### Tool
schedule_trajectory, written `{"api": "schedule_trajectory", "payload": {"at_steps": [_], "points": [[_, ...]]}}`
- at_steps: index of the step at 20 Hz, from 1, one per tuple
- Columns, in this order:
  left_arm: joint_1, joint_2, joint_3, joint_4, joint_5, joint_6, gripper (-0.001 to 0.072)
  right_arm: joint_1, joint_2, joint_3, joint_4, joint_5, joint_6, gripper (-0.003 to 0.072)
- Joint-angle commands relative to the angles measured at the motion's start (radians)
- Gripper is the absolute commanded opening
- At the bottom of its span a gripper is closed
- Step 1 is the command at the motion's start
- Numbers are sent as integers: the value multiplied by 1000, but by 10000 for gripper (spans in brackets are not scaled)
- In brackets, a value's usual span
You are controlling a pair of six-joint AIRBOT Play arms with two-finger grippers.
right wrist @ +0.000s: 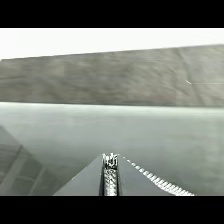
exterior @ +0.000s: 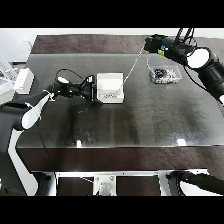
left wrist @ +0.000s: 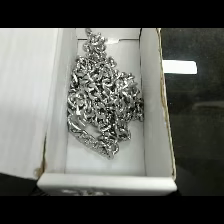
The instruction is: Fold the box and place the chain.
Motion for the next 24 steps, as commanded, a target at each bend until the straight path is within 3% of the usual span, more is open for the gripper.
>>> {"api": "schedule_trajectory", "payload": {"at_steps": [1, 13, 24], "points": [[1, 0, 0, 0, 0, 0, 448, 84, 56, 1, -27, 20, -29, -1], [1, 0, 0, 0, 0, 0, 448, 245, 57, -8, -27, 20, -34, -1], [1, 0, 0, 0, 0, 0, 448, 269, 41, -144, -23, 18, -19, -1]]}}
